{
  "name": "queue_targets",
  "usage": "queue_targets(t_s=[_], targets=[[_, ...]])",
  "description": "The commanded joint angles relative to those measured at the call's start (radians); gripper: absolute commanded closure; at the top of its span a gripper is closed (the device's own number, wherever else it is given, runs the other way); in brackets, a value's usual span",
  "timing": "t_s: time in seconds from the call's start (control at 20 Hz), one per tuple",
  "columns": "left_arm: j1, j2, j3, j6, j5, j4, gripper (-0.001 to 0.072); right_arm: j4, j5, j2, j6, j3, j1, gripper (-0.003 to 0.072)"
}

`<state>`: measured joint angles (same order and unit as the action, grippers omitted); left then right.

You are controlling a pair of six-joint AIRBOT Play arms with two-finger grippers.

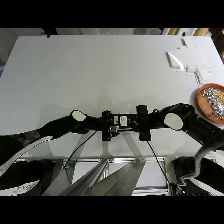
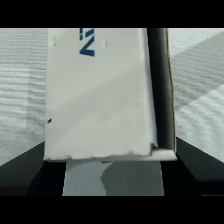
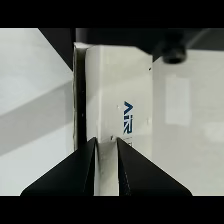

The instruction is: Fold the box and place the chain.

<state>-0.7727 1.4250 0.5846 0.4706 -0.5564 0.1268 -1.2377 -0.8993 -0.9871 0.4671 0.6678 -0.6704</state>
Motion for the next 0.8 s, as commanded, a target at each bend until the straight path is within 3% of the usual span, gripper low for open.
queue_targets(t_s=[0.0, 0.25, 0.5, 0.55, 0.7, 0.75], targets=[[-0.001, -0.001, 0.0, 0.0, -0.002, 0.001, 0.0395, 0.029, -0.006, -0.005, 0.0, -0.019, 0.0, 0.0566], [-0.001, -0.001, 0.0, 0.001, -0.002, 0.001, 0.0395, 0.061, -0.021, 0.007, -0.001, -0.021, 0.0, 0.0397], [-0.001, -0.001, 0.0, 0.001, -0.002, 0.001, 0.0395, 0.069, -0.029, 0.081, 0.0, -0.021, 0.0, 0.035], [-0.001, -0.001, 0.0, 0.001, -0.002, 0.001, 0.0395, 0.069, -0.029, 0.091, 0.0, -0.021, 0.0, 0.0358], [-0.001, -0.001, 0.0, 0.0, -0.002, 0.001, 0.0395, 0.071, -0.035, 0.086, 0.0, -0.021, 0.0, 0.064], [-0.001, -0.001, 0.0, 0.001, -0.002, 0.001, 0.0395, 0.076, -0.034, 0.076, 0.0, -0.022, 0.011, 0.067]])
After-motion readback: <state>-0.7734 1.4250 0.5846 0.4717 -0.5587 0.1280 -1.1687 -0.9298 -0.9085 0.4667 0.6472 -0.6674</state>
